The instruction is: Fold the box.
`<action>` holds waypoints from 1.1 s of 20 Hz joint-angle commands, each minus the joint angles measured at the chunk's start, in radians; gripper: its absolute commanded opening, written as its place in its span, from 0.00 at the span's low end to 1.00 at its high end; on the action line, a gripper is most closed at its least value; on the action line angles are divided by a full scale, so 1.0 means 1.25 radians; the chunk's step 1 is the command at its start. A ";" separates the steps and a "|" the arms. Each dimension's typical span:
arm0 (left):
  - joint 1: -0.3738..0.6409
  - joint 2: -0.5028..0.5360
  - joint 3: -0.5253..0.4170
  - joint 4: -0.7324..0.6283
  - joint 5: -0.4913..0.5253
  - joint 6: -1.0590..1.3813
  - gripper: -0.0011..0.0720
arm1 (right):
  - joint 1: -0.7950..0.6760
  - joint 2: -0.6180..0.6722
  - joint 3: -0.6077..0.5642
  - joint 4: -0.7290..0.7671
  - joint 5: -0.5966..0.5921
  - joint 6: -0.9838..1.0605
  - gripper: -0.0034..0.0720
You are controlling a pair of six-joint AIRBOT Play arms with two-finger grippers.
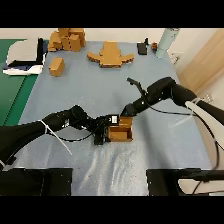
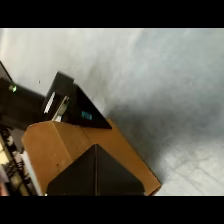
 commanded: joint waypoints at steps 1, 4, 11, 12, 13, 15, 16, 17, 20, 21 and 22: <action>0.000 0.001 0.001 0.000 0.000 0.000 0.64 | 0.070 0.132 -0.130 -0.056 0.127 -0.077 0.05; 0.000 0.001 0.001 0.000 0.001 0.000 0.64 | 0.131 0.231 -0.215 -0.134 0.224 -0.085 0.05; 0.000 0.001 0.001 0.000 0.000 0.000 0.64 | 0.331 0.397 -0.333 -0.374 0.452 -0.076 0.05; 0.000 0.001 0.001 0.000 0.000 0.000 0.64 | 0.358 0.425 -0.352 -0.411 0.501 -0.076 0.05; 0.000 0.001 0.001 0.000 0.001 0.000 0.64 | 0.378 0.449 -0.372 -0.441 0.545 -0.076 0.05; 0.000 0.001 0.001 0.000 0.000 0.000 0.64 | 0.404 0.488 -0.404 -0.475 0.587 -0.077 0.05; 0.000 0.001 0.001 0.000 0.000 0.000 0.64 | 0.412 0.498 -0.416 -0.483 0.585 -0.079 0.15; 0.000 0.001 0.001 0.000 0.000 0.000 0.64 | 0.414 0.502 -0.427 -0.489 0.572 -0.081 0.30; 0.000 0.001 0.001 0.000 0.000 0.000 0.64 | 0.415 0.502 -0.457 -0.492 0.525 -0.169 0.44; 0.000 0.001 0.001 0.000 0.000 0.000 0.64 | 0.415 0.502 -0.458 -0.492 0.518 -0.175 0.45; 0.000 0.001 0.001 0.000 0.000 0.000 0.64 | 0.415 0.503 -0.458 -0.494 0.514 -0.176 0.45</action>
